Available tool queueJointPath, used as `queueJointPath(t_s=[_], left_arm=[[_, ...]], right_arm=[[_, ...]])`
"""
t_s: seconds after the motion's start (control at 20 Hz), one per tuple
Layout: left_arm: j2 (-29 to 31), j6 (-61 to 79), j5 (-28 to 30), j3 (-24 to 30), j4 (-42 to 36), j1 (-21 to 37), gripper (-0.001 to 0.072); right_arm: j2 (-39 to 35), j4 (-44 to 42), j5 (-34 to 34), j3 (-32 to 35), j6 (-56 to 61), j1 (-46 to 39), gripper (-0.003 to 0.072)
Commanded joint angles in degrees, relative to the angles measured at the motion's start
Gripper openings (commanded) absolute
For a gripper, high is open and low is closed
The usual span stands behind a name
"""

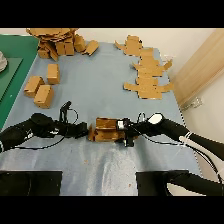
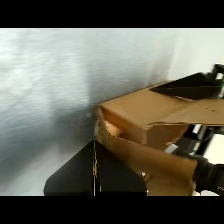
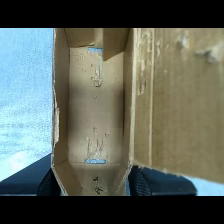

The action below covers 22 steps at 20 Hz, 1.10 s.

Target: Fold the box.

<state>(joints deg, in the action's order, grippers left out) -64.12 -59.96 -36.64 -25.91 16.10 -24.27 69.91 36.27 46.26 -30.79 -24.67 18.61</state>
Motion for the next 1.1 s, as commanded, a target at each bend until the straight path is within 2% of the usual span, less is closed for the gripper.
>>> queueJointPath(t_s=[0.0, 0.15, 0.4, 0.45, 0.5, 0.85, 1.05], left_arm=[[-0.13, 0.00, -0.59, -2.99, -1.27, -2.05, 0.0016], [-0.90, -5.03, 0.04, -2.99, -2.64, -2.10, 0.0016], [-1.38, -2.36, 0.33, -3.02, -1.73, -2.16, 0.0017], [-1.38, -2.43, 0.00, -3.02, -1.51, -2.16, 0.0222], [-1.38, -3.80, -0.37, -3.02, -1.51, -2.16, 0.0514], [-1.36, -5.55, -2.58, -3.02, -0.63, -2.10, 0.0530], [-1.18, -14.69, -4.24, -3.02, 11.06, -2.01, 0.0530]], right_arm=[[0.02, -0.04, 0.04, 0.04, 0.00, 0.04, 0.0481], [0.02, -0.04, 0.04, 0.04, 0.00, 0.04, 0.0481], [0.02, -0.04, 0.04, 0.04, 0.00, 0.04, 0.0481], [0.02, -0.04, 0.04, 0.04, 0.00, 0.04, 0.0481], [0.02, -0.04, 0.04, 0.04, 0.00, 0.04, 0.0481], [0.02, -0.04, 0.04, 0.04, 0.00, 0.04, 0.0481], [0.02, -0.04, 0.04, 0.04, 0.00, 0.04, 0.0481]])
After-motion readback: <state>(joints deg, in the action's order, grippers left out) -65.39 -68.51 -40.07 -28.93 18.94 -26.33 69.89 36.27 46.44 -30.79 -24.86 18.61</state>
